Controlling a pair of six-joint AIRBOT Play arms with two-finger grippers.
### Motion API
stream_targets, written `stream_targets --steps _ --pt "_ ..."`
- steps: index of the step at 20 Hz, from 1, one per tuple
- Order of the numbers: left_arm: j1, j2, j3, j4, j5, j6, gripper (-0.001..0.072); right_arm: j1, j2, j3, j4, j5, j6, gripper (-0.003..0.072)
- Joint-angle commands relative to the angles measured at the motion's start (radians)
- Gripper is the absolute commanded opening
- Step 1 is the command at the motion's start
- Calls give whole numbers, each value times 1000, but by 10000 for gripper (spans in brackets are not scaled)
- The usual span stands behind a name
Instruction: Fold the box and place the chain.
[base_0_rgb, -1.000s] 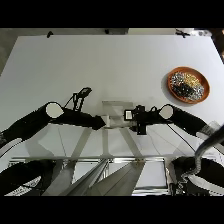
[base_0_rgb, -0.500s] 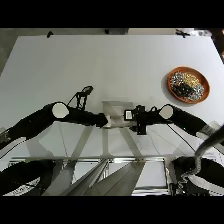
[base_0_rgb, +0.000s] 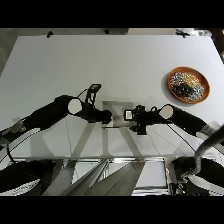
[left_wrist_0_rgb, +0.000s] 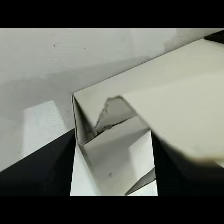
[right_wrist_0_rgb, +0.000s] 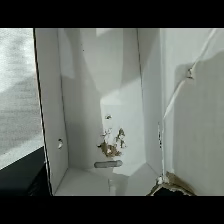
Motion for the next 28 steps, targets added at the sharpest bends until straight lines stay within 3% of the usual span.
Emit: stream_targets --steps 1,5,10,17,19,25,26,28 --pt "-29 -41 72 93 -71 -121 506 0 1 0 -1 0 0 406" --pt "-40 -45 124 222 -205 -246 506 0 1 0 -1 0 0 406" --pt "-40 -45 155 231 -307 -263 504 0 1 0 -1 0 0 406" --pt "-80 -123 163 190 -317 -325 496 0 1 0 0 0 0 406" --pt "-101 -153 188 194 -321 -343 451 0 1 0 0 0 0 406" --pt "-138 -223 240 230 -314 -452 451 0 1 0 -1 0 0 406" --pt "-140 -225 240 243 -314 -463 441 0 1 0 -1 0 0 406" --pt "-140 -225 240 253 -314 -475 267 0 1 0 -1 0 0 406"
